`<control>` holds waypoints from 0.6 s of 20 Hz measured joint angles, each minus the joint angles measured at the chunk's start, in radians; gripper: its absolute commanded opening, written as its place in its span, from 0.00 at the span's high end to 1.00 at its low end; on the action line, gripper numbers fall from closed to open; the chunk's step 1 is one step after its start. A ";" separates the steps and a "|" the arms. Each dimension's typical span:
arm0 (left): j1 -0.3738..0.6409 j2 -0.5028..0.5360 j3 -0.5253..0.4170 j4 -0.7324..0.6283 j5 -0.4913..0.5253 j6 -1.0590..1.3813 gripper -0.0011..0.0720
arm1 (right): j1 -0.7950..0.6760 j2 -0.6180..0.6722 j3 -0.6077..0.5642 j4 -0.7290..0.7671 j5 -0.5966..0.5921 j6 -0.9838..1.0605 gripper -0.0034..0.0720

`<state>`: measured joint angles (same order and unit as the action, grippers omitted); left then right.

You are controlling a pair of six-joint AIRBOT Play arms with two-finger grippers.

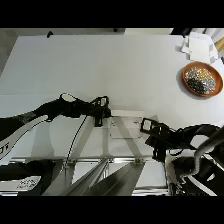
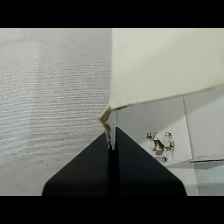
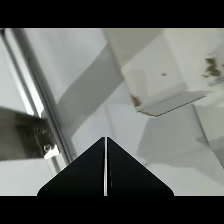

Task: Fold the box and place the chain.

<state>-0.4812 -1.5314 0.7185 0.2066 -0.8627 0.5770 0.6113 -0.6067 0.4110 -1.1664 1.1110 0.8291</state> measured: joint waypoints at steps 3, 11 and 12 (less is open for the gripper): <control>0.000 0.000 0.000 0.000 -0.001 0.000 0.97 | 0.069 -0.024 -0.011 -0.053 -0.029 -0.019 0.93; 0.000 0.000 0.000 0.000 -0.002 0.001 0.97 | 0.144 0.028 -0.027 -0.222 -0.129 -0.026 0.05; 0.000 0.000 0.000 0.000 -0.002 0.001 0.97 | 0.154 0.058 -0.034 -0.245 -0.155 -0.026 0.05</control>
